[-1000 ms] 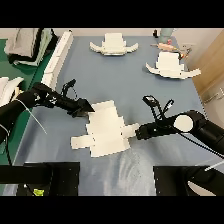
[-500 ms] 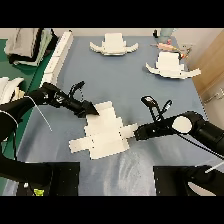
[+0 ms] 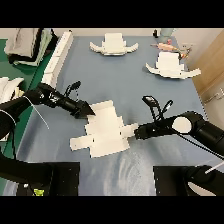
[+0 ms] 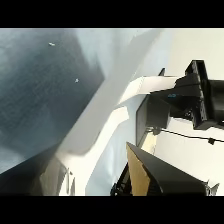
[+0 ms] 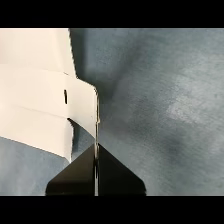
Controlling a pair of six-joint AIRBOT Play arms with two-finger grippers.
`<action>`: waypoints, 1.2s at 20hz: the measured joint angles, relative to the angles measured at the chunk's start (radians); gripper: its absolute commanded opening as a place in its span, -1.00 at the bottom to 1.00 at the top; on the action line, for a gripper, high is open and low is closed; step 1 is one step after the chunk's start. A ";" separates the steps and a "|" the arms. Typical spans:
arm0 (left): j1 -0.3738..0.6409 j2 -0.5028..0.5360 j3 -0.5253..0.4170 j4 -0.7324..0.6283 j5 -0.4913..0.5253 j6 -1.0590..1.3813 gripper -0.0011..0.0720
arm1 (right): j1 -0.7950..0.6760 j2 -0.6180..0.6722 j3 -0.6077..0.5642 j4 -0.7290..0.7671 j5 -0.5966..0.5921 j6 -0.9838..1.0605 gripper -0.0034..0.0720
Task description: Fold the box.
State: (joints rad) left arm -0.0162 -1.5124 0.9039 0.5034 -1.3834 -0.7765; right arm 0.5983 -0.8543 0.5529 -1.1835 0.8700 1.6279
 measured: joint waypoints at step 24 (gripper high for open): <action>-0.090 0.000 -0.038 -0.057 0.142 0.137 0.48 | 0.000 0.000 0.000 -0.015 -0.039 0.021 -0.90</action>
State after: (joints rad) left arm -0.1059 -1.5124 0.8658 0.4461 -1.2419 -0.6395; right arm 0.5983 -0.8543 0.5529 -1.1984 0.8314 1.6493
